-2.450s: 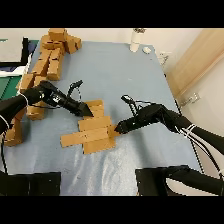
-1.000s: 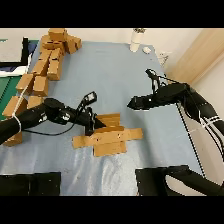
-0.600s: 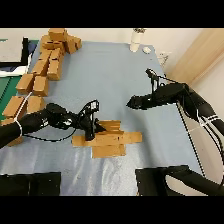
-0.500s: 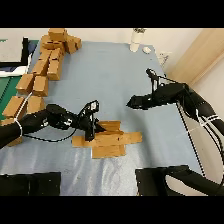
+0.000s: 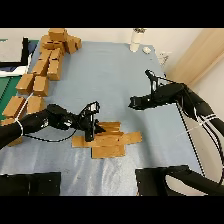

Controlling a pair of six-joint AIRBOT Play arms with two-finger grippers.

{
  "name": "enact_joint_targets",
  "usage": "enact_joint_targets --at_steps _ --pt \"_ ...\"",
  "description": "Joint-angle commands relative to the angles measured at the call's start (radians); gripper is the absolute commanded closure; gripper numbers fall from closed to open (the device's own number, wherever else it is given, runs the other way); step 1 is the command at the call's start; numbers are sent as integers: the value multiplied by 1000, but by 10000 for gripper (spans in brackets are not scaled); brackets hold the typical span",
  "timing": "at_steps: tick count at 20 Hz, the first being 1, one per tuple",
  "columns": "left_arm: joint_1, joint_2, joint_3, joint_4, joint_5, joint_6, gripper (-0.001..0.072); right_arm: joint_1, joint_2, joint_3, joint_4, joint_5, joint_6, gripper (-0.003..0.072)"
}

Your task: Fold the box.

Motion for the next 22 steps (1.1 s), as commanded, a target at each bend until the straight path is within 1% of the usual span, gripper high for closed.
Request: enact_joint_targets --at_steps 1,2,4,5,6,7,9,12,13,15,17,18,19,20,22 --pt "-1 0 0 0 1 -2 700 8 -5 0 -48 -68 136 683" --pt "0 0 0 0 2 -2 700 34 10 0 -102 -97 186 684" --pt "-1 0 0 0 0 -2 700 132 74 0 -339 -158 429 684" --pt "-1 0 0 0 1 -2 700 195 111 0 -481 -223 573 684" --pt "0 0 0 0 1 -2 700 269 143 -4 -596 -277 642 683" --pt "0 0 0 0 1 -2 700 343 176 -22 -664 -283 644 684" --pt "-1 0 0 0 0 -2 700 510 246 -98 -687 -209 589 684" --pt "0 0 0 0 1 -2 700 750 356 -256 -684 -92 480 684" --pt "-1 0 0 0 1 -2 700 818 392 -304 -685 -58 449 684" --pt "-1 0 0 0 1 -2 700 942 462 -391 -679 11 315 684" --pt "-1 0 0 0 1 -2 700 1026 497 -458 -680 42 209 668" --pt "-1 0 0 0 1 -2 700 1048 495 -485 -681 45 168 496" --pt "-1 0 0 0 1 -2 700 1059 487 -504 -680 50 135 282" --pt "0 0 0 0 1 -2 700 1061 475 -515 -678 55 104 203" --pt "-1 0 0 0 0 -2 699 1061 455 -515 -680 86 82 203"
